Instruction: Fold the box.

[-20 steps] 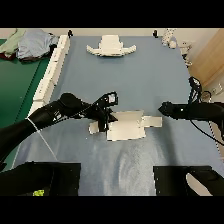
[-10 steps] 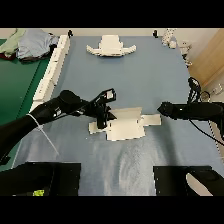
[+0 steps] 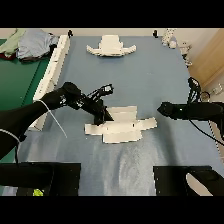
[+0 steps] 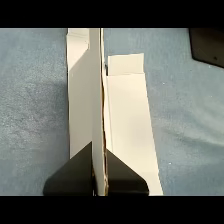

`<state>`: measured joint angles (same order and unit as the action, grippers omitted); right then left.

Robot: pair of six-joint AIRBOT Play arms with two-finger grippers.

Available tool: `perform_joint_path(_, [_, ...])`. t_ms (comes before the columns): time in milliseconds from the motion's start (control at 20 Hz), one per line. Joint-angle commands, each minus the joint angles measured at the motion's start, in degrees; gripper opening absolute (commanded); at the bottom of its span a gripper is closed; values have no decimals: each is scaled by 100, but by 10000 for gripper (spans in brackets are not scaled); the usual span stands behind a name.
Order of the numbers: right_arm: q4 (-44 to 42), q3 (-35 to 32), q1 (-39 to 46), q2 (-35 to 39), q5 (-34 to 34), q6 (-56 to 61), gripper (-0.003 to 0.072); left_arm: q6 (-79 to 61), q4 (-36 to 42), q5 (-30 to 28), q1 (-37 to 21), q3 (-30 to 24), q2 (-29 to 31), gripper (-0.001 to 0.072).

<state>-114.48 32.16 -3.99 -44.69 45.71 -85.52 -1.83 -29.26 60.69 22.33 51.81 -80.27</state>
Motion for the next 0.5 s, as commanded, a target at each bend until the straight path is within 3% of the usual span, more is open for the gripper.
perform_joint_path(0, [2,7,2,-2,-2,0,294,39,-24,238,-20,79,-125,9])
perform_joint_path(200, [0,7,2,-2,2,0,294,28,-22,260,-42,125,-125,8])
perform_joint_path(450, [2,7,2,-2,20,0,294,192,286,1117,-173,533,-127,8])
